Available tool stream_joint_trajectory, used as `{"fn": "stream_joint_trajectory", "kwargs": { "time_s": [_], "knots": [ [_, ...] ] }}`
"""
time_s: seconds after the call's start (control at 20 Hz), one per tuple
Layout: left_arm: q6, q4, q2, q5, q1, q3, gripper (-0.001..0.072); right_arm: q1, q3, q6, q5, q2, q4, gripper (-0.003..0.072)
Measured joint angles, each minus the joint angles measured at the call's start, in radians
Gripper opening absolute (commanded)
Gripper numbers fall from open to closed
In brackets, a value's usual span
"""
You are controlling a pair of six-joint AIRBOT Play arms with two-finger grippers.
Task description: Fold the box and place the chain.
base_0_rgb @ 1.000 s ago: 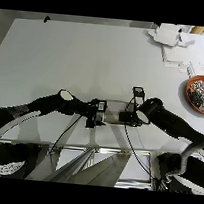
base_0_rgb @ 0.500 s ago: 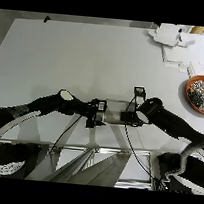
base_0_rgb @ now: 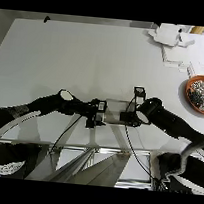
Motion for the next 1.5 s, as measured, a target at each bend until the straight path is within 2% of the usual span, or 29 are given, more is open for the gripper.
{"fn": "stream_joint_trajectory", "kwargs": {
  "time_s": [0.15, 0.2, 0.3, 0.35, 0.6, 0.85, 1.05, 1.15, 1.35, 1.5],
  "knots": [
    [0.0, 0.0, 0.0, 0.0, 0.0, 0.0, 0.0271, 0.0, 0.0, 0.0, 0.001, 0.0, 0.004, 0.0023],
    [0.0, 0.0, 0.0, 0.0, 0.0, 0.0, 0.0271, 0.0, 0.0, 0.0, 0.002, 0.0, 0.007, 0.0075],
    [-0.002, -0.001, 0.0, 0.0, 0.0, 0.0, 0.0271, 0.0, 0.0, -0.008, 0.011, 0.002, 0.016, 0.0303],
    [-0.002, -0.001, 0.0, 0.0, 0.0, 0.0, 0.0271, 0.0, 0.0, -0.03, 0.019, 0.01, 0.016, 0.0329],
    [-0.002, -0.001, 0.0, 0.0, 0.0, 0.0, 0.0271, -0.006, 0.018, -0.241, 0.076, 0.103, 0.017, 0.0329],
    [-0.002, -0.001, 0.0, 0.0, 0.0, 0.0, 0.0271, -0.109, 0.12, -0.479, 0.177, 0.273, -0.06, 0.0327],
    [-0.002, -0.001, 0.0, 0.0, 0.0, 0.0, 0.0271, -0.343, 0.175, -0.637, 0.158, 0.356, -0.212, 0.0326],
    [-0.002, -0.001, 0.0, 0.0, 0.0, 0.0, 0.0271, -0.51, 0.185, -0.703, 0.093, 0.356, -0.254, 0.0315],
    [-0.002, -0.001, 0.0, 0.0, 0.0, 0.0, 0.0271, -0.858, 0.192, -0.769, -0.093, 0.294, -0.28, 0.0315],
    [-0.002, -0.001, 0.0, 0.0, 0.0, 0.0, 0.0271, -1.063, 0.194, -0.784, -0.185, 0.221, -0.266, 0.0315]
  ]
}}
